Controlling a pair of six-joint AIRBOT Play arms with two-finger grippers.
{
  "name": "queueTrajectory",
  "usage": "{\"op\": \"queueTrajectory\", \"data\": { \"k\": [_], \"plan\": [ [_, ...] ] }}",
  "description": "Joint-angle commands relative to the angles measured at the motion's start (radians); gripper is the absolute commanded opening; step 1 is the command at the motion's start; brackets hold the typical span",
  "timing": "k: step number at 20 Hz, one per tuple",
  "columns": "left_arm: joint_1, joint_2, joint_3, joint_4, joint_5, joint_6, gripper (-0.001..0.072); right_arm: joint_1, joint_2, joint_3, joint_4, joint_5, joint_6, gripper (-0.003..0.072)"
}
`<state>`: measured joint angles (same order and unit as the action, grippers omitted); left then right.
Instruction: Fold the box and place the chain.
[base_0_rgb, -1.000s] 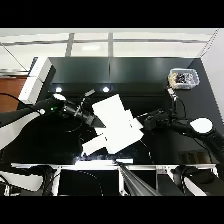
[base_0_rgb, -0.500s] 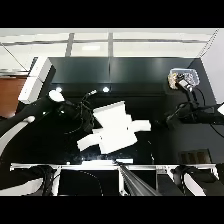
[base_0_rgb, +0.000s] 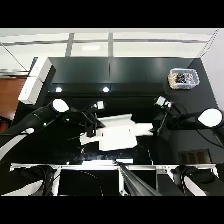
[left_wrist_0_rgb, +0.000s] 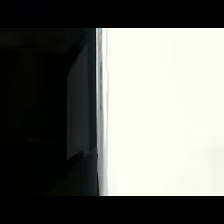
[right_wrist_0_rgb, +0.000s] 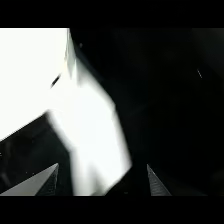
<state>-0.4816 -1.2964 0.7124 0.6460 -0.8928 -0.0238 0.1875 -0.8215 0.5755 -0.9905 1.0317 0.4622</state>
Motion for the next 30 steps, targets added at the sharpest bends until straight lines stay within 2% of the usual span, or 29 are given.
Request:
{"op": "queueTrajectory", "data": {
  "k": [1,5,8,16,25,30],
  "plan": [
    [-0.045,-0.033,0.008,0.008,0.025,0.070,0.0030,0.064,-0.001,-0.025,-0.014,-0.080,-0.085,0.0640],
    [-0.047,-0.042,0.008,0.060,0.097,0.069,0.0030,0.067,-0.014,-0.026,-0.005,-0.070,-0.085,0.0640],
    [-0.048,-0.043,0.005,0.060,0.096,0.069,0.0030,0.086,-0.021,-0.053,0.058,-0.091,-0.086,0.0640],
    [-0.048,-0.043,0.005,0.059,0.093,0.069,0.0030,0.191,-0.027,-0.166,0.051,-0.145,-0.160,0.0640],
    [-0.048,-0.043,0.005,0.056,0.077,0.069,0.0030,0.420,-0.124,-0.167,0.171,-0.353,-0.160,0.0640],
    [-0.048,-0.043,0.005,0.055,0.071,0.069,0.0030,0.442,-0.124,-0.157,0.185,-0.378,-0.160,0.0640]
  ]
}}
